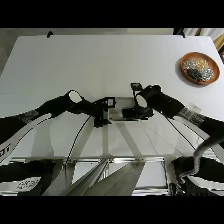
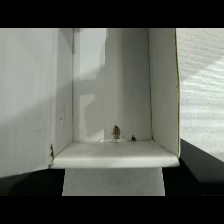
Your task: Fold the box and place the chain.
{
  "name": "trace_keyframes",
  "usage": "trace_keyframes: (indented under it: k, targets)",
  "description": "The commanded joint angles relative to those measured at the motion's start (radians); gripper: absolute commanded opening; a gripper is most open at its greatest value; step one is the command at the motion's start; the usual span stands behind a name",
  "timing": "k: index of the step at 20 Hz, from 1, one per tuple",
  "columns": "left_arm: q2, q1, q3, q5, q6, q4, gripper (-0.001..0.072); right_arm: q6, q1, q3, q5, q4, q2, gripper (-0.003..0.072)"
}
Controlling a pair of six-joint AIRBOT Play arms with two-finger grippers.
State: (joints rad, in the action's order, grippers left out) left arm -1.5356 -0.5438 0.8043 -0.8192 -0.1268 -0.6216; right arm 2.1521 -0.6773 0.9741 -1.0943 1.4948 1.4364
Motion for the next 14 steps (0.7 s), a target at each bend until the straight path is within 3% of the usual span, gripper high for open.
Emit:
trace_keyframes:
  k: [1,3,5,7,11,13,14]
  targets:
    - [0.000,0.000,0.000,-0.001,0.000,0.000,0.0011,0.015,-0.006,0.002,0.014,0.009,0.008,0.0335]
    - [0.000,0.000,0.000,-0.001,0.000,0.000,0.0011,0.013,-0.006,0.002,0.013,0.013,0.008,0.0180]
    - [0.000,0.000,0.000,-0.001,0.000,0.000,0.0011,0.011,-0.006,0.002,0.014,0.014,0.009,0.0079]
    - [0.000,0.000,0.000,-0.001,0.000,0.000,0.0011,-0.005,-0.006,0.002,0.013,0.016,0.009,0.0025]
    - [0.000,0.000,0.000,-0.001,0.000,0.000,0.0011,-0.006,-0.009,0.002,0.014,0.021,0.013,0.0019]
    - [0.000,0.000,0.000,-0.001,0.000,0.000,0.0011,-0.006,-0.009,0.002,0.023,0.021,0.014,0.0221]
    - [0.000,0.000,0.000,-0.001,0.000,0.000,0.0011,-0.006,-0.009,0.002,0.025,0.021,0.014,0.0231]
